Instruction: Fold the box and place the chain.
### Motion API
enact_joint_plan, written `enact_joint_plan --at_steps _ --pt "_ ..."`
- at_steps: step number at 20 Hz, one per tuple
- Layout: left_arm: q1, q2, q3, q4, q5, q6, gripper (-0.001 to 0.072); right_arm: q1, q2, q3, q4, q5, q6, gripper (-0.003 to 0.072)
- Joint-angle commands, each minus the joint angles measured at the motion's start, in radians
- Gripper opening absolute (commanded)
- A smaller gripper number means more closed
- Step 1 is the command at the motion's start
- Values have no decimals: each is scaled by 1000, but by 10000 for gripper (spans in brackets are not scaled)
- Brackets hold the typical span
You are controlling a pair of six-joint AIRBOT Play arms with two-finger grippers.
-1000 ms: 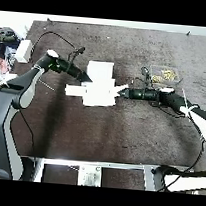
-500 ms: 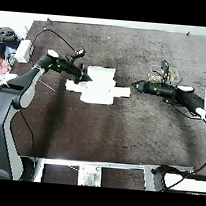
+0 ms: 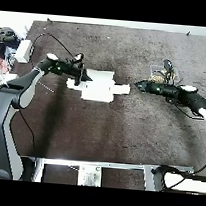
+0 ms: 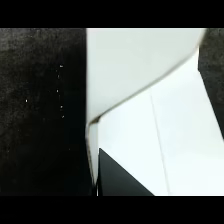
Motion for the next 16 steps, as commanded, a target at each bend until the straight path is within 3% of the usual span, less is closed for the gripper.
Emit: enact_joint_plan --at_steps 1,8,9,10,14,15,16 --pt "2 0 -37 0 26 39 12 0 1 0 -2 0 -43 288" --pt "2 0 -77 -15 47 39 13 37 1 0 -2 3 -214 292" --pt "2 0 -77 -15 43 39 13 52 1 0 -2 3 -253 389" --pt "2 0 -77 -15 44 39 13 69 1 0 -2 2 -292 434" --pt "2 0 -77 -16 45 39 13 138 1 0 -2 -2 -489 435" --pt "2 0 -77 -16 44 39 13 157 1 0 -2 -6 -545 527" --pt "2 0 -77 -16 45 39 13 177 1 0 -2 -3 -604 686"
